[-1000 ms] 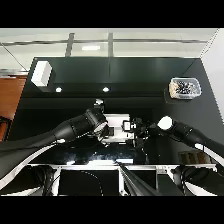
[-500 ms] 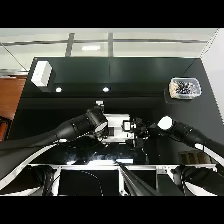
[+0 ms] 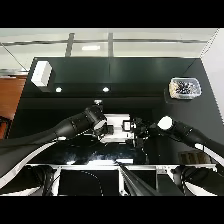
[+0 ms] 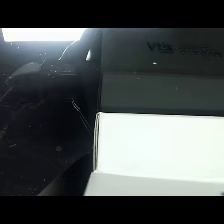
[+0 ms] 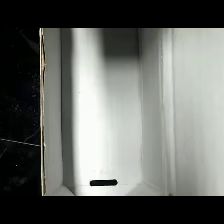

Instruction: Fold the box and place the chain.

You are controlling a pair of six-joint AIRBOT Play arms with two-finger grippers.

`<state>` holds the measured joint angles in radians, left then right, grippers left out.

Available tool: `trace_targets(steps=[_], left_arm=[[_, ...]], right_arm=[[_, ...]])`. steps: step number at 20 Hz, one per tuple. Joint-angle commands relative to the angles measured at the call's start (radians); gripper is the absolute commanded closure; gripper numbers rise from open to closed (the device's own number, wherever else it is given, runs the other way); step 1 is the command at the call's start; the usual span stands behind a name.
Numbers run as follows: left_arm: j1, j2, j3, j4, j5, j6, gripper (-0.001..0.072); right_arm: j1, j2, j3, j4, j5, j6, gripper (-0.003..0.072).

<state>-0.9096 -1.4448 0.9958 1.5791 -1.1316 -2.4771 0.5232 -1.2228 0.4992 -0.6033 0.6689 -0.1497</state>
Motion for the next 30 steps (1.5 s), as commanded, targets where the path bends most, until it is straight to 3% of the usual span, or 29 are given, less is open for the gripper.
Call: trace_targets(steps=[1, 4, 5, 6, 11, 18, 19, 21, 22, 23, 30], left_arm=[[0.002, -0.001, 0.000, 0.002, -0.002, 0.017, 0.0680], [0.004, -0.001, 0.000, 0.010, 0.000, 0.022, 0.0679], [0.004, -0.001, 0.000, 0.010, 0.005, 0.023, 0.0679], [0.004, -0.001, 0.000, 0.010, 0.009, 0.024, 0.0679], [0.003, 0.000, 0.000, 0.009, 0.010, 0.042, 0.0679], [0.003, 0.000, 0.000, 0.005, 0.030, 0.044, 0.0679], [0.003, 0.000, 0.000, 0.001, 0.028, 0.049, 0.0680], [0.003, 0.000, 0.000, 0.002, 0.027, 0.050, 0.0680], [0.003, 0.000, 0.000, 0.001, 0.027, 0.050, 0.0679], [0.003, 0.000, 0.000, 0.002, 0.027, 0.050, 0.0679], [0.003, 0.000, 0.000, -0.002, 0.024, 0.049, 0.0679]], right_arm=[[0.000, 0.000, 0.000, 0.000, 0.000, 0.000, 0.0270], [0.000, 0.002, 0.000, 0.000, 0.004, 0.035, 0.0242], [0.000, 0.006, 0.001, -0.001, 0.004, 0.053, 0.0048], [0.000, 0.018, 0.002, -0.016, 0.004, 0.084, 0.0018], [0.000, 0.143, 0.011, -0.349, 0.080, 0.314, 0.0018], [0.000, 0.140, 0.008, -0.159, 0.060, 0.130, 0.0027], [0.000, 0.138, 0.008, -0.149, 0.060, 0.111, 0.0194], [0.000, 0.137, 0.008, -0.149, 0.053, 0.112, 0.0272], [0.000, 0.137, 0.007, -0.148, 0.053, 0.116, 0.0456], [0.000, 0.137, 0.007, -0.143, 0.053, 0.116, 0.0556], [0.011, 0.055, 0.007, 0.129, 0.007, 0.143, 0.0553]])
